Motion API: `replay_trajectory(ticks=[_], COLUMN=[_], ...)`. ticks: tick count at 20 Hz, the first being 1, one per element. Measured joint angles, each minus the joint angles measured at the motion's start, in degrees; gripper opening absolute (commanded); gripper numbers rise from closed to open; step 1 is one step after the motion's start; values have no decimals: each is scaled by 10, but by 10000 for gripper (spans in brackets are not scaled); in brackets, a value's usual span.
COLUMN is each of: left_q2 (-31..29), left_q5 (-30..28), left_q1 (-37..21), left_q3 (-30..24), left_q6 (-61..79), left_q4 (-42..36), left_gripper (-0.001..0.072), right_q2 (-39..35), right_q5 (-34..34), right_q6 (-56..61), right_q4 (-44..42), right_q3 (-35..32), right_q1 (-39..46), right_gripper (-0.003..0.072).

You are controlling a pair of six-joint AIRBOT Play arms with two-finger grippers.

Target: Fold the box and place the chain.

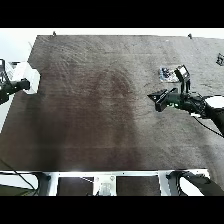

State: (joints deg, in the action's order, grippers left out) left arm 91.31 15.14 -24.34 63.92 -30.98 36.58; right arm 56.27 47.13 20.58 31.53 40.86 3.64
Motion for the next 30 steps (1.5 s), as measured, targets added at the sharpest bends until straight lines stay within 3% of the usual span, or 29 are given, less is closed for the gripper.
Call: replay_trajectory(ticks=[6, 17, 30], left_q2=[12, 17, 21], left_q5=[-5, 42, 31], left_q1=[0, 0, -1], left_q3=[2, 27, 28], left_q6=[0, 78, 90], left_q4=[-12, -86, -87], left_gripper=[20, 19, 20], right_q2=[7, 38, 39], right_q5=[-16, -26, -28], right_q6=[0, 0, 0], right_q4=[0, -9, -11], right_q3=[0, 0, 0], right_q1=[0, 0, 0], right_gripper=[6, 5, 5])
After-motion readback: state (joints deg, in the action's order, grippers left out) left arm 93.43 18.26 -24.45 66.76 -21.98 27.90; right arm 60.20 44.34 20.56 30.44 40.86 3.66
